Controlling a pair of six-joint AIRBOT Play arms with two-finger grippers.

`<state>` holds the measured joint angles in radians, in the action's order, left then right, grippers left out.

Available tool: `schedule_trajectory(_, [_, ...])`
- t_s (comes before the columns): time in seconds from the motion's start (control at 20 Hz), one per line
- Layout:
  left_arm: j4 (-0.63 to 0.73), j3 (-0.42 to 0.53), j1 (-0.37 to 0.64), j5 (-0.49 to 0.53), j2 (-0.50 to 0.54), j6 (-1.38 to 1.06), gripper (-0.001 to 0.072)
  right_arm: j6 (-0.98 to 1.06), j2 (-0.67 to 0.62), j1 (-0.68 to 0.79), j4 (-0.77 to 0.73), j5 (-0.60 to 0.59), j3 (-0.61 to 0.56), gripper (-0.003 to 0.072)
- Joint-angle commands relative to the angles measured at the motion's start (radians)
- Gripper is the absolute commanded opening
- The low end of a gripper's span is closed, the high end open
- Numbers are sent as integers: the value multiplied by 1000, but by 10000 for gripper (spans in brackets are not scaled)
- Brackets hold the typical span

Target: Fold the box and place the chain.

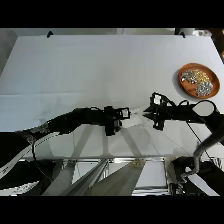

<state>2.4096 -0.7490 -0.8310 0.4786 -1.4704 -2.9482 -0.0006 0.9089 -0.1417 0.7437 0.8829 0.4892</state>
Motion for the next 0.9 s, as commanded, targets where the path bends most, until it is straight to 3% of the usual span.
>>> schedule_trajectory(0.0, [-2,0,0,0,1,-3,153,-8,-1,0,-68,-5,-1,156])
schedule_trajectory(0.35, [-2,0,0,1,1,-3,153,-8,-1,0,-103,53,-2,154])
schedule_trajectory(0.5, [-2,0,0,0,1,-3,153,-9,0,0,-103,47,-21,53])
schedule_trajectory(0.6, [-2,0,0,0,1,-3,153,-17,0,0,-101,39,-30,62])
schedule_trajectory(0.7, [-2,0,0,1,1,-3,153,-80,-2,0,-127,44,-29,336])
schedule_trajectory(0.85, [-2,0,0,0,1,-3,153,-148,-37,0,-137,43,-27,353])
